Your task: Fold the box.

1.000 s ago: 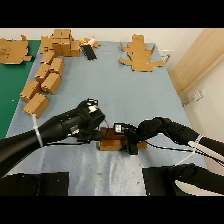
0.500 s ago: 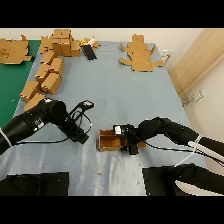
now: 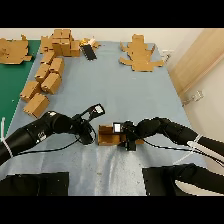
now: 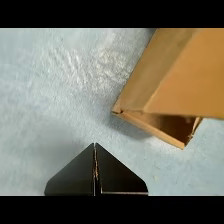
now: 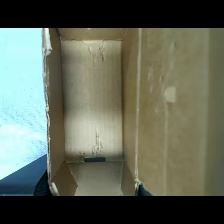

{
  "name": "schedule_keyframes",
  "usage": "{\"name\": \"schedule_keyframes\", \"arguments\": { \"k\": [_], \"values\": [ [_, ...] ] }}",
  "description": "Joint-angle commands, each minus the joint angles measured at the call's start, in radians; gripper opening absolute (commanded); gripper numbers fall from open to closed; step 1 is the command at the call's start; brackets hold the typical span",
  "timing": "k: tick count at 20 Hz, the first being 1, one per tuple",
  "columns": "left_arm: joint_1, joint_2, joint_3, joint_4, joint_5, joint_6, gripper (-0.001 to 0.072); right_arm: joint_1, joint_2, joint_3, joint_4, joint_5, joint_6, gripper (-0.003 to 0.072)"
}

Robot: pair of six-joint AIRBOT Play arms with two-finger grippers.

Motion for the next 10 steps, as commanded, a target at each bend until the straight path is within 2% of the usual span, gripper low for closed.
{"name": "schedule_keyframes", "arguments": {
  "k": [1,3,6,10],
  "values": [
    [-0.032,0.034,-0.051,0.011,0.079,0.072,0.0012,0.000,0.001,0.001,0.000,-0.040,-0.001,0.0437],
    [-0.032,0.056,-0.051,0.003,0.026,0.130,0.0012,0.000,0.001,0.001,0.000,-0.061,-0.001,0.0436],
    [-0.032,0.081,-0.055,-0.057,0.018,0.154,0.0012,0.000,0.002,0.001,0.000,-0.105,-0.001,0.0437],
    [-0.032,0.080,-0.088,-0.056,0.030,0.173,0.0013,0.000,0.002,0.001,0.000,-0.138,-0.001,0.0437]
  ]
}}
